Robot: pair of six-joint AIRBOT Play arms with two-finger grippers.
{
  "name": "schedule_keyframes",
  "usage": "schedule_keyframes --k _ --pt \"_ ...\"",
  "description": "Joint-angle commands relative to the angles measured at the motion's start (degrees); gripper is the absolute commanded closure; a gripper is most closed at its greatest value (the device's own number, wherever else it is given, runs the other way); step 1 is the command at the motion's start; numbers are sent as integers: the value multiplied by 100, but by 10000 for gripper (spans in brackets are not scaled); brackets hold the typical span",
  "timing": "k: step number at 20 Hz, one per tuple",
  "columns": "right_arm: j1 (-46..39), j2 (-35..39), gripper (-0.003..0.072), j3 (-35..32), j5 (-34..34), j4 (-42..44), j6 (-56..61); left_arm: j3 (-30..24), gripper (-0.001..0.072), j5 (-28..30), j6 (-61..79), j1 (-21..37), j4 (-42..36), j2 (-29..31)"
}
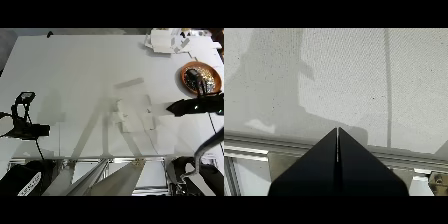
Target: Fold the box and place the chain.
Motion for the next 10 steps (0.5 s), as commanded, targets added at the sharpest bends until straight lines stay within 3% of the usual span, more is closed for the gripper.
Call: schedule_keyframes --k 1,7,10 --pt "1071 957 666 -1128 -1163 284 706 -2 702 17 7 4 4 4" --pt "2109 1060 665 -1596 -1650 52 1261 -2 702 330 114 4 0 4" --pt "2273 1060 665 -1596 -1856 52 1263 -4 701 1145 203 4 9 2"
